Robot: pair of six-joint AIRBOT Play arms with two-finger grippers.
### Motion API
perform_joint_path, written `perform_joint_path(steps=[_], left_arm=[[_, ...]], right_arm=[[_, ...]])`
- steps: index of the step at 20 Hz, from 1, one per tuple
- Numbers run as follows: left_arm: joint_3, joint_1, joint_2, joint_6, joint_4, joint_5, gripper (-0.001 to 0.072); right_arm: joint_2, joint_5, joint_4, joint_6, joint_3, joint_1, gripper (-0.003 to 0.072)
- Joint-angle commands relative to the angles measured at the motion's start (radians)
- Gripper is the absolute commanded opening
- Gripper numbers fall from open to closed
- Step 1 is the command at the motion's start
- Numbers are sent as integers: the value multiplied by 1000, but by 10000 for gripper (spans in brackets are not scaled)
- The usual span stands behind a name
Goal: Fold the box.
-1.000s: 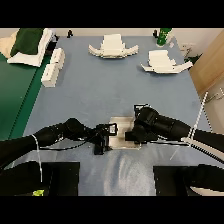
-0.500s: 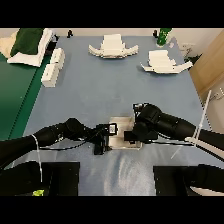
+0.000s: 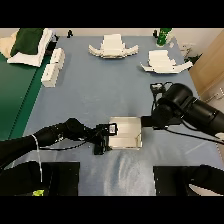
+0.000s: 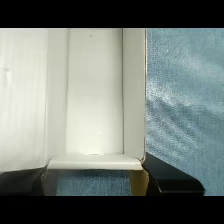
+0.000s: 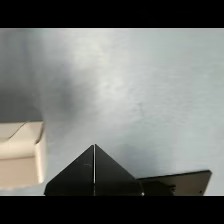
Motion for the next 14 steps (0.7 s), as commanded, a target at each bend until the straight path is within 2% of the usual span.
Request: perform_joint_path(steps=[1, 3, 5, 7, 9, 11, 14], left_arm=[[1, 1, 0, 0, 0, 1, 383], [1, 1, 0, 0, 0, 1, 383], [1, 1, 0, 0, 0, 1, 383], [1, 1, 0, 0, 0, 1, 383], [1, 1, 0, 0, 0, 1, 383], [1, 1, 0, 0, 0, 1, 383], [1, 1, 0, 0, 0, 1, 383]], right_arm=[[-46, 129, 201, -261, -45, -282, 1], [-136, 204, 505, -484, -64, -458, 1], [-257, 180, 859, -707, -64, -605, 1], [-372, 122, 1100, -860, -48, -686, 1], [-470, 12, 1198, -981, -9, -697, 1], [-526, -79, 1210, -1033, 17, -667, 1], [-526, -120, 1205, -1139, 19, -593, 1]])
